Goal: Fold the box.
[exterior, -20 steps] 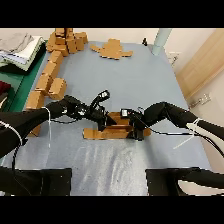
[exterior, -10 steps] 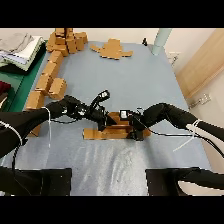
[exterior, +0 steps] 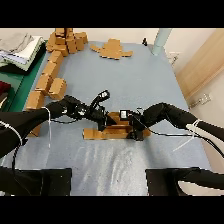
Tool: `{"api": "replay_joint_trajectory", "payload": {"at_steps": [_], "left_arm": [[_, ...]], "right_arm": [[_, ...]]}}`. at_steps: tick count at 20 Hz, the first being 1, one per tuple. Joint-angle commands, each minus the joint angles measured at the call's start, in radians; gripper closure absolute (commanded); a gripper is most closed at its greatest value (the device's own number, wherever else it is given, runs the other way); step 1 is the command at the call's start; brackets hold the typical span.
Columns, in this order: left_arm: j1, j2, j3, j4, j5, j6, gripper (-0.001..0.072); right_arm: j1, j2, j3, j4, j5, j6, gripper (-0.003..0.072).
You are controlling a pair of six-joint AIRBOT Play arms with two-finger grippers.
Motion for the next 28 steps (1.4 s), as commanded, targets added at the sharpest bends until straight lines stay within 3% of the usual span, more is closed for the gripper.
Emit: {"api": "replay_joint_trajectory", "payload": {"at_steps": [1,12,13,14,15,19,22,23,24,25,26,28], "left_arm": [[0.0,-0.001,0.0,0.0,0.0,0.0,0.0698],[0.008,0.004,0.0,-0.018,-0.001,-0.008,0.0695],[0.013,0.01,0.0,-0.013,-0.001,-0.008,0.052],[0.018,0.018,0.0,-0.014,0.001,-0.017,0.0179],[0.026,0.03,0.0,-0.013,0.001,-0.049,0.0058],[0.103,0.104,0.0,0.119,0.001,-0.195,0.0059],[0.158,0.18,0.0,0.372,-0.012,-0.529,0.0041],[0.164,0.203,0.0,0.448,-0.042,-0.667,0.0044],[0.163,0.225,0.0,0.501,-0.101,-0.806,0.0129],[0.161,0.239,0.0,0.509,-0.179,-0.91,0.0393],[0.157,0.246,0.0,0.488,-0.267,-0.964,0.0705],[0.118,0.247,0.0,0.39,-0.367,-1.102,0.0699]], "right_arm": [[0.001,0.0,0.0,0.0,-0.004,0.0,0.0173],[0.001,0.0,0.0,0.0,-0.004,0.0,0.0174],[0.001,0.0,0.0,-0.001,-0.004,0.0,0.0173],[0.001,0.0,0.0,0.0,-0.005,0.0,0.0174],[0.001,0.0,0.0,0.0,-0.005,0.0,0.0173],[0.001,0.0,0.0,-0.004,-0.005,0.0,0.0174],[0.001,0.0,0.0,-0.005,-0.005,0.0,0.0173],[0.001,0.0,0.0,-0.005,-0.005,0.001,0.0173],[0.001,0.0,0.0,-0.005,-0.005,0.0,0.0173],[0.001,0.0,0.0,-0.005,-0.005,0.0,0.0174],[0.001,0.0,0.0,-0.005,-0.005,0.0,0.0173],[0.001,0.0,0.0,-0.004,-0.005,0.0,0.0174]]}}
